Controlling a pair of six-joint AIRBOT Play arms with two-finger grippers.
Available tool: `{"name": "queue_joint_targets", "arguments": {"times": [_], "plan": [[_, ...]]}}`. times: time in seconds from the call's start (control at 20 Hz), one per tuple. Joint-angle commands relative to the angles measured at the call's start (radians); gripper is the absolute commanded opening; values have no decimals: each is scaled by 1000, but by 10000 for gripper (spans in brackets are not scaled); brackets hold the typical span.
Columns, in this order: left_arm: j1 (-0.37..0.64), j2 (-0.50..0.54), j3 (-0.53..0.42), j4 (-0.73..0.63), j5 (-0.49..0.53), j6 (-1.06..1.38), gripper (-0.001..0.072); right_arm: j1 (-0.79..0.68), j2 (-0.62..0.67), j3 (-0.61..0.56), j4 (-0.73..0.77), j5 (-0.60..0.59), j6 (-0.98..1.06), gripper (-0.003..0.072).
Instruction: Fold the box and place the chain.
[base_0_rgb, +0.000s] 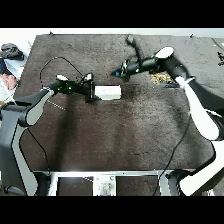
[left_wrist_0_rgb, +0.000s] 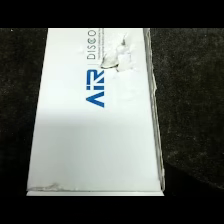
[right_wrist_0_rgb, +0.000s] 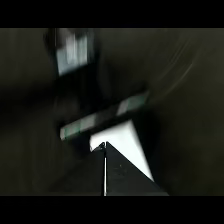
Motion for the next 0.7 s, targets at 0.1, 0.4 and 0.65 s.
{"name": "queue_joint_targets", "arguments": {"times": [0.1,0.4,0.65], "plan": [[1,0,0,0,0,0,471,1,272,-108,-77,-74,137,12],[1,0,0,0,0,0,471,0,753,-629,-267,-609,284,12],[1,0,0,0,0,0,471,0,1188,-1170,-288,-1067,327,13]]}}
